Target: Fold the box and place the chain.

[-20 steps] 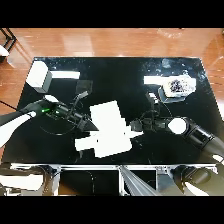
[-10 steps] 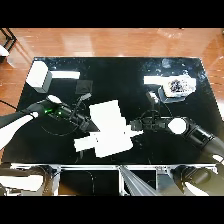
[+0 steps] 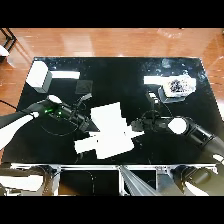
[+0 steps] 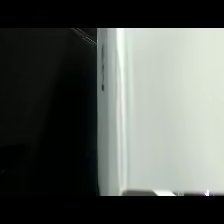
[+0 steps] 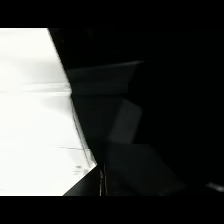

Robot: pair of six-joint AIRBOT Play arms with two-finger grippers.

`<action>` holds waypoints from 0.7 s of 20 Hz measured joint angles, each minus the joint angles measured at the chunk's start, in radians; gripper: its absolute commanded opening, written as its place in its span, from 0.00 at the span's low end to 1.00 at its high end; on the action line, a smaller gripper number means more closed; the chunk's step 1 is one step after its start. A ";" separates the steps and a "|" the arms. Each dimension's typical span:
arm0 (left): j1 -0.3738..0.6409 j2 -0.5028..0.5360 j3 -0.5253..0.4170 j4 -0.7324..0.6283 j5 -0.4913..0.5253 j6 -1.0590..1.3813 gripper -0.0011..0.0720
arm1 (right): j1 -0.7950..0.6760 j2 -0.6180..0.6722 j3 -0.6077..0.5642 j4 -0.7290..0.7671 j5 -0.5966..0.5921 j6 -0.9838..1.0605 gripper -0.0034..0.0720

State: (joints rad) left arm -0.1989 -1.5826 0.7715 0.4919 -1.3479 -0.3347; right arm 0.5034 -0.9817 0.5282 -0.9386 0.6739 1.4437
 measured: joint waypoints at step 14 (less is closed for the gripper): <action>-0.059 0.169 0.010 0.087 0.147 0.192 0.03 | -0.234 0.003 0.232 -0.433 0.366 -0.084 0.96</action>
State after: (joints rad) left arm -0.2581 -1.4136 0.7815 0.5793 -1.2011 -0.1429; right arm 0.2691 -0.9787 0.7605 -1.3720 1.0397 1.3602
